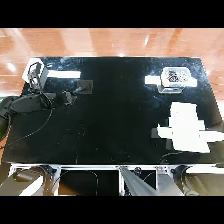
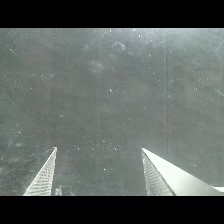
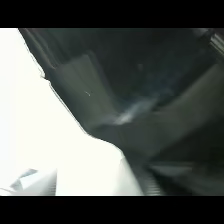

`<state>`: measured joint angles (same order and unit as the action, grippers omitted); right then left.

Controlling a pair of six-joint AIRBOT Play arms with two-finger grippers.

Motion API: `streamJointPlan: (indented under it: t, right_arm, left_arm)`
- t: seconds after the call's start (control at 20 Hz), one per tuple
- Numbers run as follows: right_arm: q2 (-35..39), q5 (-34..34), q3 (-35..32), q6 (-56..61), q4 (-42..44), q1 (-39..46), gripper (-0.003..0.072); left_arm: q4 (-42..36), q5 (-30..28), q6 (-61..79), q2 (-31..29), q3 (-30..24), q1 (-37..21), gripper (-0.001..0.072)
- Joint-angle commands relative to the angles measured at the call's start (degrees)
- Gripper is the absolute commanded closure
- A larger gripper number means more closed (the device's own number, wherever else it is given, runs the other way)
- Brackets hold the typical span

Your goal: Fold the box and place the chain.

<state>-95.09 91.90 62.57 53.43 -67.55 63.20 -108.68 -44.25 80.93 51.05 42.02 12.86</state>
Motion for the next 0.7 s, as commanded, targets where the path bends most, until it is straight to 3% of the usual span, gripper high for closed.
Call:
streamJointPlan:
  t: [0.0,0.05,0.3,0.65]
  right_arm:
    - [0.0,1.7,-0.2,-0.3,-0.2,-0.8,0.0603]
    - [0.0,2.5,-0.2,-1.2,0.0,-0.8,0.0659]
    - [0.2,5.2,-0.2,-2.1,7.6,-2.8,0.065]
    - [2.9,4.4,-3.3,-2.9,18.9,-25.0,0.065]
  left_arm:
    - [0.0,0.0,-0.6,0.0,0.0,0.0,0.0102]
    - [0.0,0.0,-0.6,0.0,0.0,0.0,0.0102]
    - [0.0,0.0,-0.6,0.0,0.0,0.0,0.0102]
    - [-0.6,0.0,-0.6,0.0,0.0,0.1,0.0102]
